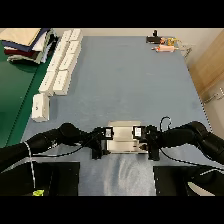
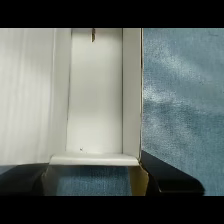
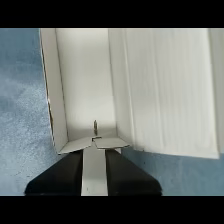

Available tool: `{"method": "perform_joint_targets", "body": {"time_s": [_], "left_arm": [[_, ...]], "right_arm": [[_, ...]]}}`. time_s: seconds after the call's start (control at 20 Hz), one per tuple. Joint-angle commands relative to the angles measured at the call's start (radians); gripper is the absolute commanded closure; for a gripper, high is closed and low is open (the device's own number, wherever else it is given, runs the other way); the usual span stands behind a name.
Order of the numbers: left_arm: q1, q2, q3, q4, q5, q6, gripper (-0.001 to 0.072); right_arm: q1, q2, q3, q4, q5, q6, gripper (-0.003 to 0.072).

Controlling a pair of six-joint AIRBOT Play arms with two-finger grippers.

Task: Fold the box.

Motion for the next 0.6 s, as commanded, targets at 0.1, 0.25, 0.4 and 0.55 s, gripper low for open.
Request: {"method": "perform_joint_targets", "body": {"time_s": [0.1, 0.25, 0.4, 0.55], "left_arm": [[0.000, 0.000, 0.001, 0.000, 0.001, -0.001, 0.0282], [0.000, 0.000, 0.001, 0.000, 0.001, -0.001, 0.0283], [0.000, 0.000, 0.001, 0.000, 0.001, -0.001, 0.0283], [0.000, 0.000, 0.001, 0.000, 0.001, -0.001, 0.0282]], "right_arm": [[0.000, -0.001, 0.001, 0.080, 0.031, 0.000, 0.0486], [0.000, -0.002, 0.001, 0.108, 0.050, 0.000, 0.0485], [0.000, -0.018, 0.001, 0.114, 0.050, 0.000, 0.0349], [0.000, -0.046, 0.001, 0.117, 0.051, -0.029, 0.0022]]}}
